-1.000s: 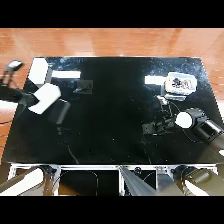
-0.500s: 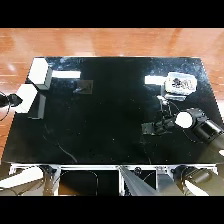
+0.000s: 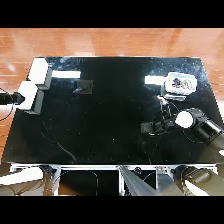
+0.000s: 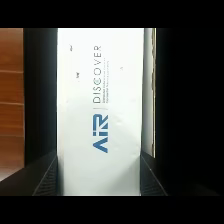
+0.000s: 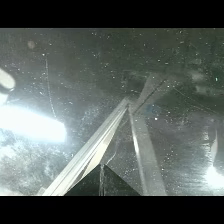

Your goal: Fold the box and place the chain.

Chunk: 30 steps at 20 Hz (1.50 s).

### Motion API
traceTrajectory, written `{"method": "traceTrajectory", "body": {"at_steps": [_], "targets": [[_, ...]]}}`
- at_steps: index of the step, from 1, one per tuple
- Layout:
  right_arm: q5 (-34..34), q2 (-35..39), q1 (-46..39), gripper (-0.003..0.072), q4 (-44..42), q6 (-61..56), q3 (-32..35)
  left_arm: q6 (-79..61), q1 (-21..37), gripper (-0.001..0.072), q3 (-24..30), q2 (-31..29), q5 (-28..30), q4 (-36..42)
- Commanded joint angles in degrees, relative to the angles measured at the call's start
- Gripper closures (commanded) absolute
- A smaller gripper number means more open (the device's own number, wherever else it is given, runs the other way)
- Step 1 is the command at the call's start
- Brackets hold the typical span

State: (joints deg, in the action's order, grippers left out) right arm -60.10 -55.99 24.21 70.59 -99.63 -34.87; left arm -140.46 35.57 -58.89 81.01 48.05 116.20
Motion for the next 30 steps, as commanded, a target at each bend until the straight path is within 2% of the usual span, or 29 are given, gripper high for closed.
{"method": "traceTrajectory", "body": {"at_steps": [1,4,5,6,7,8,12,14,16,17,19,20,22,24,27,29,30], "targets": [[0.39,0.04,-0.04,0.0655,-0.26,-0.02,0.0,-0.37,-1.36,0.0687,-0.04,0.17,-3.5,0.22],[0.35,0.04,-0.04,0.0655,-0.31,-0.02,0.0,-0.31,-2.45,0.0687,-0.04,0.17,-4.81,0.2],[0.35,0.04,-0.04,0.0655,-0.31,-0.02,0.0,-0.31,-2.6,0.0664,-0.04,0.17,-4.76,0.2],[0.35,0.04,-0.04,0.0655,-0.31,-0.02,0.0,-0.28,-2.71,0.0475,-0.04,0.17,-4.63,0.15],[0.33,0.04,-0.04,0.0655,-0.31,-0.02,0.0,-0.02,-2.71,0.02,-0.04,0.15,-4.61,0.15],[0.35,0.04,-0.04,0.0655,-0.35,-0.02,0.0,1.07,-2.71,0.0085,-0.04,0.13,-4.5,-0.48],[0.35,0.04,-0.04,0.0655,-0.31,0.0,0.0,2.4,-2.69,0.0084,-0.68,-1.51,-1.88,-3.85],[0.5,0.04,-0.04,0.0655,0.0,0.33,-0.02,4.96,-2.67,0.0085,-2.99,-2.51,1.25,-5.22],[2.03,0.04,-0.24,0.0654,1.22,1.77,-1.2,10.54,-2.73,0.0101,-7.06,-3.52,7.52,-4.94],[2.58,0.02,-0.55,0.0654,3.06,1.73,-3.04,17.84,-3.32,0.0224,-9.49,-4.22,10.64,-4.35],[2.62,-0.61,-1.4,0.0654,10.54,1.2,-10.08,23.87,-6.16,0.0601,-13.05,-6.21,17.05,-0.39],[1.75,-1.38,-2.1,0.0654,14.69,0.48,-14.51,23.98,-8.83,0.069,-13.68,-7.89,18.8,1.36],[-2.01,-3.87,-4.11,0.0654,20.68,0.07,-24.17,24.63,-16.28,0.069,-13.22,-11.54,19.28,1.84],[-5.35,-6.1,-6.01,0.0653,24.65,0.04,-30.1,28.06,-25.14,0.0692,-10.38,-15.43,18.12,1.44],[-5.2,-6.47,-8.09,0.0655,23.19,-2.01,-28.68,35.67,-39.43,0.0692,1.22,-21.55,10.01,0.07],[-5.62,-6.47,-8.13,0.0654,23.1,-3.45,-24.48,42.95,-48.39,0.0692,9.88,-23.71,3.32,-5.7],[-6.23,-6.43,-8.15,0.0654,23.78,-4.13,-21.9,46.12,-51.45,0.0691,12.74,-23.8,1.73,-8.55]]}}
